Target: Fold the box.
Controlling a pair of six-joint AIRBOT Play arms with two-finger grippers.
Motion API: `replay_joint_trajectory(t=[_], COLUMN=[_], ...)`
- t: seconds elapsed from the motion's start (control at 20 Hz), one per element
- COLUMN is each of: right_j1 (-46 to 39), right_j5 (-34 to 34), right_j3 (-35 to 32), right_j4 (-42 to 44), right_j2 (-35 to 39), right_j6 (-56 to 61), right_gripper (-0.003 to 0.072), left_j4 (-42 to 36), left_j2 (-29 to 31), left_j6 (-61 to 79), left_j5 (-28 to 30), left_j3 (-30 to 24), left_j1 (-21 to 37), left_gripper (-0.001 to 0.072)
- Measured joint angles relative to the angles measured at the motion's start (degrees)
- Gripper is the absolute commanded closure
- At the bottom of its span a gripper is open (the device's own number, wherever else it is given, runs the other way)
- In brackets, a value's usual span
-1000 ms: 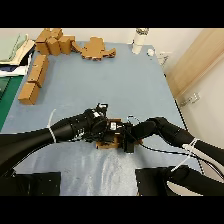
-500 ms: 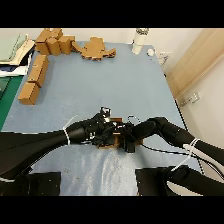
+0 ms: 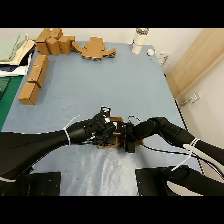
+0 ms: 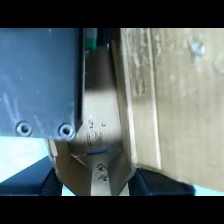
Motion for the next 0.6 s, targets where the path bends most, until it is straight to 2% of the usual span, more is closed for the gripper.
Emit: replay_joint_trajectory(t=[0.6], right_j1=[0.1], right_j5=[0.8], right_j3=[0.1], right_j4=[0.3], right_j2=[0.0], right_j6=[0.3], right_gripper=[0.0237], left_j4=[-0.9], left_j2=[1.6], left_j6=[-0.8], left_j5=[-2.3], left_j3=[0.1], left_j1=[0.8], left_gripper=[0.0297])
